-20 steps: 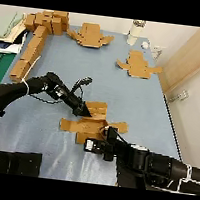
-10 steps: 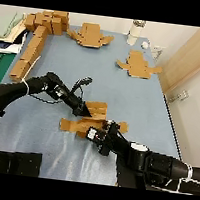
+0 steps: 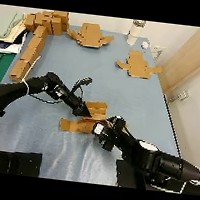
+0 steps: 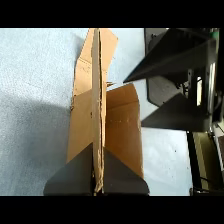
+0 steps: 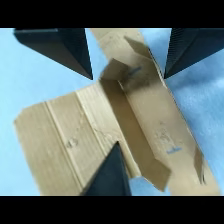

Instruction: Fold the box.

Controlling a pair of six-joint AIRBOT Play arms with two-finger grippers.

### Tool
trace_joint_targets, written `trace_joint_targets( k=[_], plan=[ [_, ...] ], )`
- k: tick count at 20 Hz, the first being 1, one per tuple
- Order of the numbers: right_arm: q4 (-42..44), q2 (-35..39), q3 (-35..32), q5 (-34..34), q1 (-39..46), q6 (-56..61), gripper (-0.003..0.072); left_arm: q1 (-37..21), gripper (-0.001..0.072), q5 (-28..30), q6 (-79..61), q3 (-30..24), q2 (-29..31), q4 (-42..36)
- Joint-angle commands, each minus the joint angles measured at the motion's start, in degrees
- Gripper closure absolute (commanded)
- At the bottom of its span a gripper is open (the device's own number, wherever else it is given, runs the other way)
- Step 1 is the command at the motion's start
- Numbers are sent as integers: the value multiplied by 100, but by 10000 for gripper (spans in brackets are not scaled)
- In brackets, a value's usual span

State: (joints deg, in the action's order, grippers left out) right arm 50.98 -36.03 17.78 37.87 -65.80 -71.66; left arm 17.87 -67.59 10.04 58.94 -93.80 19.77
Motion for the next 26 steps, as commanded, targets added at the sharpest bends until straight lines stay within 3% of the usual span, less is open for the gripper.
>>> trace_joint_targets(
  k=[1, 4, 7, 10, 12, 14, 19, 23, 26],
  plan=[
    [87, 66, -72, -116, 313, -308, -34, -2, 696, 2, -2, 0, -2, -2],
    [284, 63, -72, -330, 658, -850, -34, -2, 696, 2, -2, 0, -2, -2],
    [1517, 63, -72, -697, 1266, -2369, -34, -2, 696, 2, -2, 0, -2, -2],
    [3838, -33, -50, -1036, 2273, -5139, -34, -2, 696, 2, -2, 0, -2, -4],
    [5805, -289, 9, -809, 2994, -7412, -34, -2, 696, 2, -2, 0, -2, -2],
    [7014, -699, 219, -407, 3598, -8977, -34, -2, 696, 0, -2, 0, -2, -2],
    [7611, -2026, 1056, 826, 4227, -10052, -34, -2, 696, 2, -2, 0, -2, -2],
    [7619, -2675, 1325, 986, 4221, -10050, -34, -2, 696, 2, -2, 0, -2, -2],
    [7650, -2721, 1322, 931, 4214, -10048, -32, -2, 696, 2, -2, 0, -2, -2]
  ],
)
